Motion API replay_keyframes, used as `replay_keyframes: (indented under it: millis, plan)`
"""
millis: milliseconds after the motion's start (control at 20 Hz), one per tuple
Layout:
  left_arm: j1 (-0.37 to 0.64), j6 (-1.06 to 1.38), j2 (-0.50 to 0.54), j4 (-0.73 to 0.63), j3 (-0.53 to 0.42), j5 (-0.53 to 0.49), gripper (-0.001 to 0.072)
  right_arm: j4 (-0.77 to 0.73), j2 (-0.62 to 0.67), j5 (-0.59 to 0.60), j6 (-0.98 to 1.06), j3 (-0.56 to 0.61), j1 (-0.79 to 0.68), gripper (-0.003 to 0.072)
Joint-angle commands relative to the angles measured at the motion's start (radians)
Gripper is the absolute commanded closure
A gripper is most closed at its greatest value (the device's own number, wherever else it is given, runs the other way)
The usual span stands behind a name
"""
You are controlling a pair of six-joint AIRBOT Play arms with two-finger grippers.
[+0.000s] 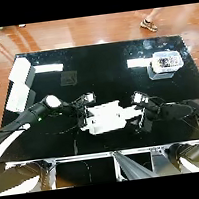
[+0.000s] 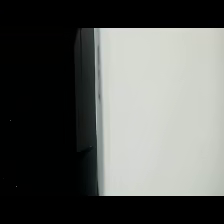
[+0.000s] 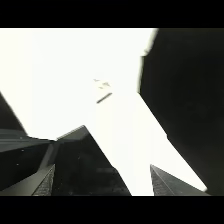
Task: Fold the box and place the chain.
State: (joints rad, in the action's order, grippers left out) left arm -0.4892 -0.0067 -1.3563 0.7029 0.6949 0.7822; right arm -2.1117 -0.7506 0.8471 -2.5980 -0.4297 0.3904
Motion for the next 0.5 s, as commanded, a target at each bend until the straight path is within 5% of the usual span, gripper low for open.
replay_keyframes:
  millis: [0, 450]
  plan:
    - [0.0, 0.001, -0.001, 0.004, 0.0, -0.004, 0.0687, -0.008, -0.021, -0.043, -0.074, 0.015, 0.046, -0.0013]
    - [0.0, 0.001, -0.001, 0.004, 0.0, 0.0, 0.0685, -0.092, -0.124, -0.018, -0.262, 0.015, 0.106, -0.0012]
